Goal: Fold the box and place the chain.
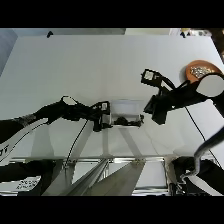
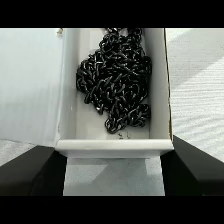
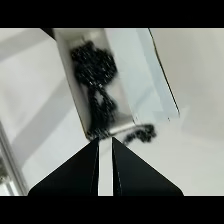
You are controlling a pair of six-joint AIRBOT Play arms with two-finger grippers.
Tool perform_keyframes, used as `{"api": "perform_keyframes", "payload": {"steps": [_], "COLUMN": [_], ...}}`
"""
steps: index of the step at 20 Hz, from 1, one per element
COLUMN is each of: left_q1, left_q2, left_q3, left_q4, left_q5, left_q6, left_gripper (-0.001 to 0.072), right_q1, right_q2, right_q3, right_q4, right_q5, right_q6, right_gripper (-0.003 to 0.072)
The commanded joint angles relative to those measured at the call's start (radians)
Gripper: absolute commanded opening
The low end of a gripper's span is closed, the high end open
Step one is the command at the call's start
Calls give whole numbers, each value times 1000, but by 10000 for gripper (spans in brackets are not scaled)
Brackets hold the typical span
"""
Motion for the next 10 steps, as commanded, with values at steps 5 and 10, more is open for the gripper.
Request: {"api": "perform_keyframes", "payload": {"steps": [5,10], "left_q1": [0,0], "left_q2": [0,0], "left_q3": [0,0], "left_q4": [0,0], "left_q5": [0,0], "left_q6": [0,0], "left_gripper": [207,207], "right_q1": [-26,-26], "right_q2": [19,-22], "right_q3": [-272,-361], "right_q4": [-74,-71], "right_q5": [-271,-494], "right_q6": [-144,-94], "right_gripper": [353,279]}}
